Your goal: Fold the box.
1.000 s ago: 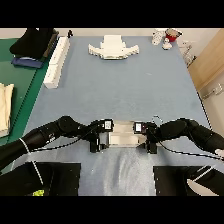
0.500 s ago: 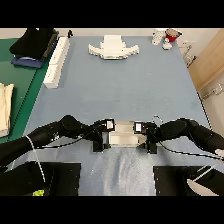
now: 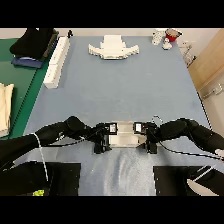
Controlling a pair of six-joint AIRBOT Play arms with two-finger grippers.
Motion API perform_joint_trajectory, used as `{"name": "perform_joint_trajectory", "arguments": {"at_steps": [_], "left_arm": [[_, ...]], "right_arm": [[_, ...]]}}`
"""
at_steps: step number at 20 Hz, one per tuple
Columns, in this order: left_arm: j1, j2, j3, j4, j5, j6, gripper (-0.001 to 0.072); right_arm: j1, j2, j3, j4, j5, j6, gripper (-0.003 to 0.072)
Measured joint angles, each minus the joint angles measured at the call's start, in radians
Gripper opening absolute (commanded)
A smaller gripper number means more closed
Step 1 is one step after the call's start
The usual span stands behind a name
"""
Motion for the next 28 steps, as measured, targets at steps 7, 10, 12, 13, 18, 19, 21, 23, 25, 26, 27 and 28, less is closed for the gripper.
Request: {"name": "perform_joint_trajectory", "arguments": {"at_steps": [7, 10, 12, 13, 18, 19, 21, 23, 25, 26, 27, 28], "left_arm": [[-0.005, -0.006, 0.001, -0.008, 0.022, 0.018, 0.0507], [-0.005, -0.006, 0.0, -0.008, 0.021, 0.018, 0.0507], [-0.005, -0.006, 0.0, -0.008, 0.021, 0.018, 0.0507], [-0.005, -0.006, 0.0, -0.008, 0.021, 0.019, 0.0507], [-0.005, -0.006, 0.0, -0.008, 0.02, 0.019, 0.0507], [-0.005, -0.006, 0.0, -0.008, 0.02, 0.019, 0.0507], [-0.005, -0.006, 0.0, -0.008, 0.02, 0.019, 0.0507], [-0.005, -0.006, 0.0, -0.008, 0.02, 0.019, 0.0507], [-0.005, -0.006, 0.0, -0.008, 0.019, 0.019, 0.0507], [-0.005, -0.006, 0.0, -0.008, 0.019, 0.019, 0.0507], [-0.005, -0.006, 0.0, -0.008, 0.019, 0.019, 0.0507], [-0.005, -0.006, 0.0, -0.008, 0.019, 0.019, 0.0507]], "right_arm": [[0.0, 0.0, 0.0, 0.0, 0.0, 0.0, 0.0491], [0.0, 0.0, 0.0, 0.0, 0.0, 0.0, 0.0491], [0.0, 0.0, 0.0, 0.0, 0.0, 0.0, 0.0491], [0.0, 0.0, 0.0, 0.0, 0.0, 0.0, 0.0491], [0.0, 0.0, 0.0, 0.0, 0.0, 0.0, 0.0491], [0.0, 0.0, 0.0, 0.0, 0.0, 0.0, 0.0491], [0.0, 0.0, 0.0, 0.0, 0.0, 0.0, 0.0491], [0.0, 0.0, 0.0, 0.0, 0.0, 0.0, 0.0491], [0.0, 0.0, 0.0, 0.0, 0.0, 0.0, 0.0491], [0.0, 0.0, 0.0, 0.0, 0.0, 0.0, 0.0491], [0.0, 0.0, 0.0, 0.0, 0.0, 0.0, 0.0491], [0.0, 0.0, 0.0, 0.0, 0.0, 0.0, 0.0491]]}}
